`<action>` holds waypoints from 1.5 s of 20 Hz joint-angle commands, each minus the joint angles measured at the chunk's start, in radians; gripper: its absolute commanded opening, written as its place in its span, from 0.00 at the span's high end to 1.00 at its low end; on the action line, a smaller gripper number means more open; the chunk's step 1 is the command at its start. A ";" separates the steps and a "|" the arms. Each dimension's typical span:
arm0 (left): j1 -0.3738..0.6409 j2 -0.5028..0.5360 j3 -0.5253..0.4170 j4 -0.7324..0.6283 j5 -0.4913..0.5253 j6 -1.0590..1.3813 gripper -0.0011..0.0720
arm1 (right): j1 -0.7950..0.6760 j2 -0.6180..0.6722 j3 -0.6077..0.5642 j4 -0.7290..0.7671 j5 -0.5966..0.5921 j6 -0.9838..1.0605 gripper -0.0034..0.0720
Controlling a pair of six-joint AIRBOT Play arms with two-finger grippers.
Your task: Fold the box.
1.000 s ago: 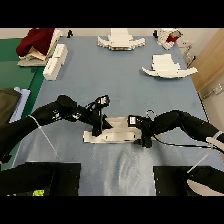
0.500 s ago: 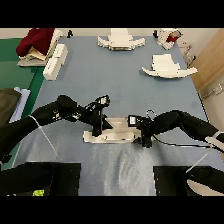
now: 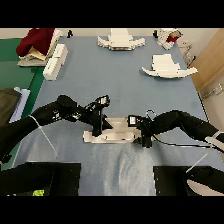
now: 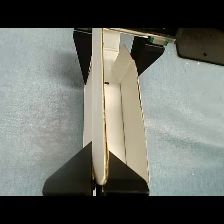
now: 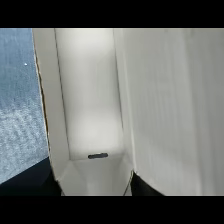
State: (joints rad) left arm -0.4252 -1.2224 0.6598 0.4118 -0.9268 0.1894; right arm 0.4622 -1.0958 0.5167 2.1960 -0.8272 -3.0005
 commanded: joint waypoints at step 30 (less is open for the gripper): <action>0.062 0.255 0.000 0.422 -0.200 -0.647 0.61 | 0.001 -0.001 0.000 -0.001 -0.001 0.000 0.29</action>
